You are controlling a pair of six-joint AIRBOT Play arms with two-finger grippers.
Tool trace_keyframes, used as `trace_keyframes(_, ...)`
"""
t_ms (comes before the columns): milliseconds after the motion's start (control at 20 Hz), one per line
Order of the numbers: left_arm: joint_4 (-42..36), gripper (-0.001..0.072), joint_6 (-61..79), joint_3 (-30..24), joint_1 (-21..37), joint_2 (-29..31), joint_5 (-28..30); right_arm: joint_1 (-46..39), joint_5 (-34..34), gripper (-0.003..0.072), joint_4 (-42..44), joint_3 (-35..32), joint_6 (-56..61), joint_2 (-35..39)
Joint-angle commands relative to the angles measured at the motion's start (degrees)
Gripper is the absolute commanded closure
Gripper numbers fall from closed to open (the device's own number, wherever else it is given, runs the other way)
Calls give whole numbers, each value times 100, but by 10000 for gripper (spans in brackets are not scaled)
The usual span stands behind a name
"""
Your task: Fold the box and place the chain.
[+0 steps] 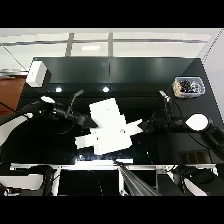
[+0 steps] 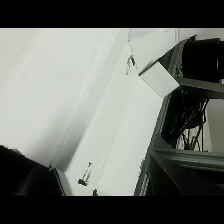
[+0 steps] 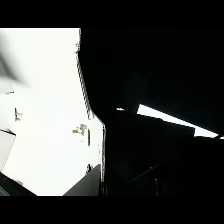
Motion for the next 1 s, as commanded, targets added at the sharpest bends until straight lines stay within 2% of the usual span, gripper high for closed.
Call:
trace_keyframes(0, 389, 77, 201, 201, -186, -79, -308, 2, -15, 665, -24, 0, 0, 2)
trace_keyframes(50, 599, 150, 203, 247, -264, -79, -387, 2, -33, 665, -33, 0, 0, 2)
trace_keyframes(150, 857, 162, 203, 297, -361, -79, -380, 2, -55, 665, -33, 0, 0, 2)
trace_keyframes(350, 855, 403, 201, 297, -358, -79, -85, 2, -55, 665, -35, 0, 0, 2)
trace_keyframes(400, 852, 484, 203, 297, -358, -79, -72, 2, -55, 665, -39, 0, 0, 2)
trace_keyframes(500, 852, 544, 201, 299, -358, -79, -79, 2, -68, 665, -52, 0, 0, 2)
trace_keyframes(600, 852, 565, 201, 299, -358, -79, -76, 2, -133, 665, -55, 0, -2, 2)
trace_keyframes(700, 852, 682, 201, 299, -358, -79, -74, 2, -149, 665, -83, 0, -2, 2)
trace_keyframes(750, 852, 682, 201, 299, -358, -79, -76, 2, -146, 665, -122, 0, 0, 2)
trace_keyframes(800, 852, 683, 201, 299, -358, -79, -76, 0, -149, 632, -166, 0, 0, 2)
trace_keyframes(900, 855, 684, 203, 302, -358, -76, -76, -94, -127, -28, -358, 9, 0, 4)
trace_keyframes(950, 890, 684, 203, 330, -358, -74, -79, -221, -28, -4, -522, 59, -2, 11)
